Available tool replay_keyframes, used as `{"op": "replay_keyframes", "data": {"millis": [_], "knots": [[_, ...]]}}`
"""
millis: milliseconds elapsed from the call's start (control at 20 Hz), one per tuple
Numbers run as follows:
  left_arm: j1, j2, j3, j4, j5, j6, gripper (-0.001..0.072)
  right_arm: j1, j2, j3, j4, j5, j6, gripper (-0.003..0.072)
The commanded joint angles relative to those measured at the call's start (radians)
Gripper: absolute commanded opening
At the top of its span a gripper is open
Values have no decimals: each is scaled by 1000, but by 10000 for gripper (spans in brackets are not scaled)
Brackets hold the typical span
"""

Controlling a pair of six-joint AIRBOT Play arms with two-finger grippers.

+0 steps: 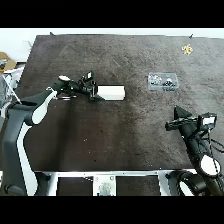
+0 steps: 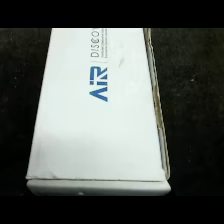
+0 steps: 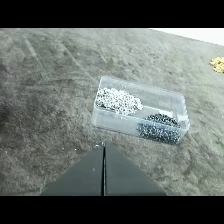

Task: Fold the box and place the chain.

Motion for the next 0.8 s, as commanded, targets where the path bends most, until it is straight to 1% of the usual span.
{"op": "replay_keyframes", "data": {"millis": [0, 100, 200, 300, 400, 450, 500, 550, 600, 650, 750], "knots": [[3, 90, 3, -10, 21, -81, 9, 0, 10, -12, -2, -10, 4, 2], [18, 203, 3, -11, 69, -154, 9, 0, 10, -12, -2, -11, 4, 2], [52, 327, 3, -9, 192, -258, 9, 0, 10, -12, -1, -10, 4, 2], [112, 443, 3, 16, 385, -386, 8, 0, 10, -12, -1, -10, 4, 2], [193, 533, 2, 64, 580, -518, 9, 0, 10, -12, -1, -10, 4, 2], [243, 563, 2, 103, 660, -599, 9, 0, 10, -12, -1, -10, 4, 2], [293, 583, 2, 147, 708, -690, 9, 0, 10, -12, -1, -10, 4, 2], [349, 589, 2, 196, 727, -794, 9, 0, 10, -12, -1, -10, 4, 2], [411, 587, 2, 251, 710, -913, 9, 0, 10, -12, -1, -10, 4, 2], [470, 578, 2, 329, 671, -1027, 9, 0, 10, -12, -1, -10, 4, 2], [561, 539, 0, 453, 607, -1147, 8, 1, 10, -12, -1, -9, 4, 2]]}}
